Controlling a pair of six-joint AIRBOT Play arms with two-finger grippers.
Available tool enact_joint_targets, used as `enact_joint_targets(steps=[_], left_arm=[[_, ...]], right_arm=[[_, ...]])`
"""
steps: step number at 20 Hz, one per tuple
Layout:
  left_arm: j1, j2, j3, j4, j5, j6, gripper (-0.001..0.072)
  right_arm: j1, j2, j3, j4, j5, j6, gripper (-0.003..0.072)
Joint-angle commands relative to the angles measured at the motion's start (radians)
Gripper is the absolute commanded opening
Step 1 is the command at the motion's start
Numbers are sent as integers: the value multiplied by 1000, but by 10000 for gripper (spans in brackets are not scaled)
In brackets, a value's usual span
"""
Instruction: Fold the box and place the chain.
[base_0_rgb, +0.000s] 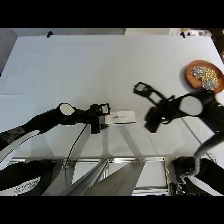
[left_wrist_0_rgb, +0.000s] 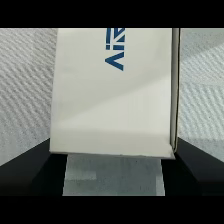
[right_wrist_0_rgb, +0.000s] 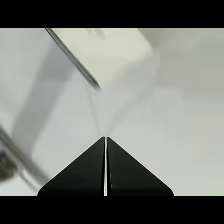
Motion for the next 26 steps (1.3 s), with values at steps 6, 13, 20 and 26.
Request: enact_joint_targets(steps=[6, 13, 20, 26], left_arm=[[0, 0, 0, 0, 0, 1, 11], [0, 0, 0, 0, 1, 1, 11], [0, 0, 0, -2, 2, 1, 10], [0, 0, 0, -75, 21, 1, 11]], right_arm=[[-481, 177, 1, -159, 324, 261, 16], [-633, 201, 0, -84, 359, 269, 17], [-632, 201, 0, 24, 197, 268, 17], [-632, 201, 0, 51, 208, 267, 17]])
